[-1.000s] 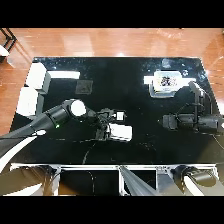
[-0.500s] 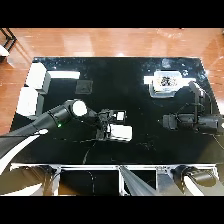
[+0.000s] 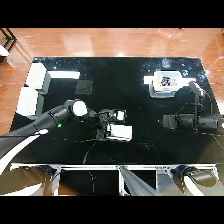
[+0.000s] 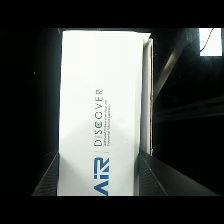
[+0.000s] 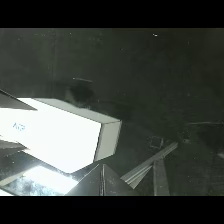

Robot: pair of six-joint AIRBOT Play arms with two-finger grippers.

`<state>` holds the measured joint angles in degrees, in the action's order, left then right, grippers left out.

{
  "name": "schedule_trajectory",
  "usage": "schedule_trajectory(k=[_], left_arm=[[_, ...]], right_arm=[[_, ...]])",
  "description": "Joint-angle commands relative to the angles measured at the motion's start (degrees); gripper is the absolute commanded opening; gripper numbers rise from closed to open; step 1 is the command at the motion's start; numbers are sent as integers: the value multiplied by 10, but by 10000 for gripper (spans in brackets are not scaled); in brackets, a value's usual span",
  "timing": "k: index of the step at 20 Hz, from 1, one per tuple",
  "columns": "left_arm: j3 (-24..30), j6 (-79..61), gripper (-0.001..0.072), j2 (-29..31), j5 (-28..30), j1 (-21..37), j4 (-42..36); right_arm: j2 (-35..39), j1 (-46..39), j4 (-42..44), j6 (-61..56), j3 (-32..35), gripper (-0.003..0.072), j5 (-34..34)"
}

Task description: Fold the box and place the chain.

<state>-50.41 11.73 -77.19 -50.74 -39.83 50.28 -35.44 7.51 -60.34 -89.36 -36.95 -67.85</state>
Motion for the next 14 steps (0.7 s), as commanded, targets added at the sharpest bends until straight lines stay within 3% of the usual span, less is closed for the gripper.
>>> schedule_trajectory(k=[1, 6, 10, 14], left_arm=[[0, 27, 404, 0, -8, 0, 18], [-1, 59, 373, 5, -15, 0, 23], [-1, 116, 372, 32, -26, 5, 83], [-1, 158, 369, 63, -62, 42, 92]], right_arm=[[0, 0, 0, 0, 0, 22, 0], [0, 0, 0, 0, 0, 22, 0], [0, 0, -4, 0, 0, 21, 0], [0, 0, -12, 0, 0, 21, 0]])
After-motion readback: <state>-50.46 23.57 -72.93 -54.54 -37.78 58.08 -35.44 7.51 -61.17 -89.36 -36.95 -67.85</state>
